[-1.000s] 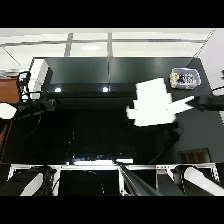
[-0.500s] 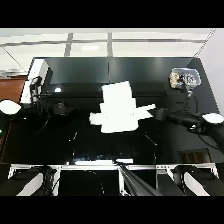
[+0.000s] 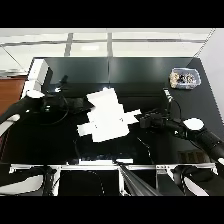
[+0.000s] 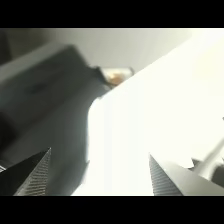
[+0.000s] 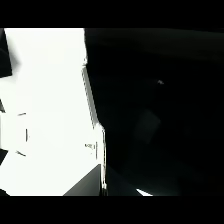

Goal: Fold the box and place the chain.

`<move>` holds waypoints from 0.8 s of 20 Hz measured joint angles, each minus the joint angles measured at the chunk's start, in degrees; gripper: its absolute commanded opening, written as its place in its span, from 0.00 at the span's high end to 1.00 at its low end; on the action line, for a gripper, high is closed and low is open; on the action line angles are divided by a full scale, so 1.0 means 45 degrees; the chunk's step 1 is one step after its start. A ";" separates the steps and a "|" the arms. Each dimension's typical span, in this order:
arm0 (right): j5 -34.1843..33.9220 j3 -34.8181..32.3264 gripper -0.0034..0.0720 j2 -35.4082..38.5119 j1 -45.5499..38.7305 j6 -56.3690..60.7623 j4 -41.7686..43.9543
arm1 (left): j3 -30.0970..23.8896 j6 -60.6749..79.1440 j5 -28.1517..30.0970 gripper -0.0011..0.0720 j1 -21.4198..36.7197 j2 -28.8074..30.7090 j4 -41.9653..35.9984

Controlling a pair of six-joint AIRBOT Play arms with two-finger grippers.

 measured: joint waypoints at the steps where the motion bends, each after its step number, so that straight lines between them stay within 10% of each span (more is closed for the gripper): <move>1: -0.0092 -0.0005 0.94 0.0000 0.0063 0.0000 0.0039 | 0.0452 0.0262 -0.0758 0.02 -0.0223 -0.0656 -0.0073; 8: -0.0238 -0.0015 0.94 -0.0005 0.0214 -0.0005 0.0107 | 0.3249 0.1389 -0.4541 0.46 -0.1030 -0.3599 0.1219; 14: -0.0253 -0.0015 0.94 -0.0005 0.0228 -0.0005 0.0092 | 0.4289 0.1953 -0.5270 0.51 -0.1137 -0.4114 0.2744; 16: -0.0267 -0.0010 0.94 0.0000 0.0228 -0.0005 0.0092 | 0.4381 0.2084 -0.5294 0.70 -0.1141 -0.4158 0.2924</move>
